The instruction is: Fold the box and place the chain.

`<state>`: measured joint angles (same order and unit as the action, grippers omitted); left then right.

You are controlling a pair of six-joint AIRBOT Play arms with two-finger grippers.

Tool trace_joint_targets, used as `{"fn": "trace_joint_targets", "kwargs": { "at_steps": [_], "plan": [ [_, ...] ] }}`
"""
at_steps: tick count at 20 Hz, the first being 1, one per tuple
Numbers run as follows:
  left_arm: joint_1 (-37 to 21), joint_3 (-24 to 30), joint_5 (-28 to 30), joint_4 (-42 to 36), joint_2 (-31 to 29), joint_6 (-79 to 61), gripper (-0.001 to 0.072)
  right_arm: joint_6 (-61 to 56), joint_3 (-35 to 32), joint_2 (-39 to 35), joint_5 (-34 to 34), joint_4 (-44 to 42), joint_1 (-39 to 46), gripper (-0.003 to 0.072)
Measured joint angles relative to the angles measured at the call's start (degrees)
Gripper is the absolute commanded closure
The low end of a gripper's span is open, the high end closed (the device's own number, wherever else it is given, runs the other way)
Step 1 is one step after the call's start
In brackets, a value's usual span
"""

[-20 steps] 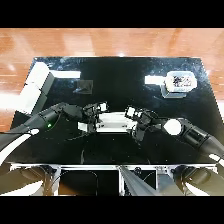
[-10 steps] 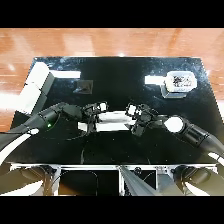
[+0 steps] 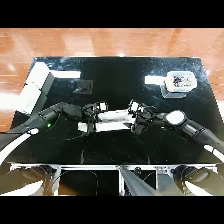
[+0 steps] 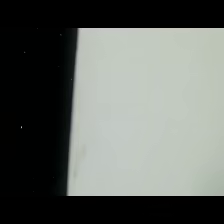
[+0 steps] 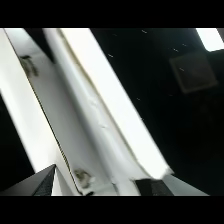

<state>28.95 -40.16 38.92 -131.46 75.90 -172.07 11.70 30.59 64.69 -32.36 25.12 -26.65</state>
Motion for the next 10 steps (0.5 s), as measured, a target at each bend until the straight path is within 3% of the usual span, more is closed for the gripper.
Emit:
{"fn": "trace_joint_targets", "kwargs": {
  "at_steps": [5,10],
  "plan": [
    [0.0,0.0,0.1,0.0,0.0,0.0,0.0691,3.6,0.1,2.0,-5.0,-2.1,0.5,-0.0034],
    [0.0,0.0,0.1,0.0,0.0,0.0,0.0691,3.6,0.1,2.7,-10.0,4.5,0.5,-0.0034]
  ]
}}
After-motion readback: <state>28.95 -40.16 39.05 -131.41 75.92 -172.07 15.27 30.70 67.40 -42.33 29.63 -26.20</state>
